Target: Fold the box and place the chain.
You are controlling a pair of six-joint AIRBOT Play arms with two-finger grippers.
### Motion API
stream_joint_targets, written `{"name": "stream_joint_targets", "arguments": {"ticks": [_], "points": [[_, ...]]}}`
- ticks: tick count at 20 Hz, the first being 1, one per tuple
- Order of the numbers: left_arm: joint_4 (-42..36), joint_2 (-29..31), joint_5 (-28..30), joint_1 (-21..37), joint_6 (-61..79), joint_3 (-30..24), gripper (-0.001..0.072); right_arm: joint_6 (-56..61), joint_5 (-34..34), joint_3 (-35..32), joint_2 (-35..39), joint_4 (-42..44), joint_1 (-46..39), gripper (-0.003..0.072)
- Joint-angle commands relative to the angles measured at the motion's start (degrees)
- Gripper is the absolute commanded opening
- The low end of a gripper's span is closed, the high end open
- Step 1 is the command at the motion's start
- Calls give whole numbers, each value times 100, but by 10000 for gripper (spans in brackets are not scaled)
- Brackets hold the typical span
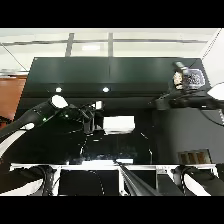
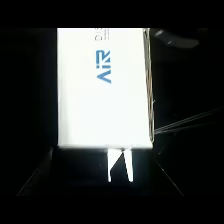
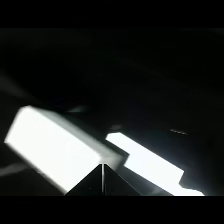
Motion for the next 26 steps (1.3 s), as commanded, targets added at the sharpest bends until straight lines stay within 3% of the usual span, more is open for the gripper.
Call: {"name": "stream_joint_targets", "arguments": {"ticks": [1, 6, 9, 12, 20, 26], "points": [[46, 304, 39, -59, -472, 199, 720, 634, 245, -7, 472, -678, -916, 15], [-168, 68, 155, -848, -1220, 955, 710, 656, 109, -343, 470, -595, -826, 16], [-164, -704, 151, -1226, -1945, 1484, 707, 658, -57, -492, 470, -380, -763, 15], [-59, -1248, -219, -1419, -2319, 1882, 708, 658, 20, -542, 470, -321, -763, 16], [101, -1405, -372, -1495, -2524, 1961, 708, 549, -7, -750, 470, -341, -763, 16], [662, -1405, -374, -1665, -2527, 1961, 716, 514, -70, -750, 470, -343, -763, 16]]}}
